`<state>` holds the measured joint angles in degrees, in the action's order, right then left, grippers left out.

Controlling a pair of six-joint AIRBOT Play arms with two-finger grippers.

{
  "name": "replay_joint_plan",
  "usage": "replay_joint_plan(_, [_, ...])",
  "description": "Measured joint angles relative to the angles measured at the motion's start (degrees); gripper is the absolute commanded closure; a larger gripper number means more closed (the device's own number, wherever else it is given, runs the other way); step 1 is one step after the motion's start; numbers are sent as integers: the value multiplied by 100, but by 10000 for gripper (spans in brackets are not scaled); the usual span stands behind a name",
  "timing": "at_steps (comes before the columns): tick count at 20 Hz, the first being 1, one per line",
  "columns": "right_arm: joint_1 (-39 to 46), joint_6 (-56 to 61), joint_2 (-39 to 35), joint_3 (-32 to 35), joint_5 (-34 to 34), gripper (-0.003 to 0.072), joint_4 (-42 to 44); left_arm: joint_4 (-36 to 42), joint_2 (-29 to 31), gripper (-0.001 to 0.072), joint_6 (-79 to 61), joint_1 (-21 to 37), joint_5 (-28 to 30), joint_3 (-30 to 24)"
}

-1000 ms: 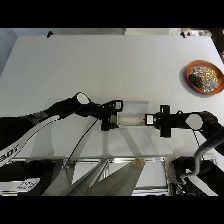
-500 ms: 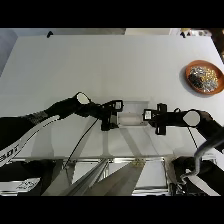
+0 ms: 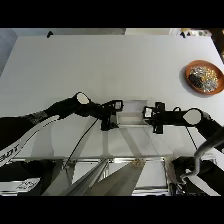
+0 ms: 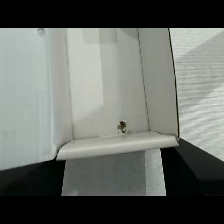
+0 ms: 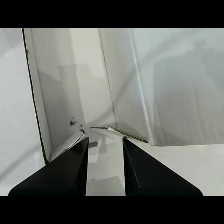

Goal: Fold the box and place the chain.

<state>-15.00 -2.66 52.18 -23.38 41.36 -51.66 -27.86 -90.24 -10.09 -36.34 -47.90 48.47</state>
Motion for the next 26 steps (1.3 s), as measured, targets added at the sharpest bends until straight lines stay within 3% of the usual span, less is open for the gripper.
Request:
replay_joint_plan(9, [0, -192, 297, 28, 4, 507, 326, 0, 0, 497, 4, 0, 4, 0])
replay_joint_plan(10, [0, -262, 365, 28, -2, 485, 422, 0, 0, 497, 4, 0, 4, 0])
replay_joint_plan(12, [0, -376, 455, 26, -15, 350, 588, 0, 0, 497, 4, 0, 4, 0])
replay_joint_plan(16, [0, -476, 529, 28, -17, 331, 721, 0, 0, 497, 4, 0, 4, 0])
replay_joint_plan(17, [0, -487, 535, 28, -17, 338, 741, 0, 0, 497, 4, 0, 4, 0])
replay_joint_plan(18, [0, -487, 542, 28, -17, 413, 754, 0, 0, 497, 4, 0, 4, 0])
replay_joint_plan(20, [-2, -487, 514, 28, 2, 666, 752, 2, 0, 497, 7, 0, 4, 0])
replay_joint_plan(26, [-2, 92, -66, 28, 254, 671, -127, 0, 0, 497, 4, 0, 4, 0])
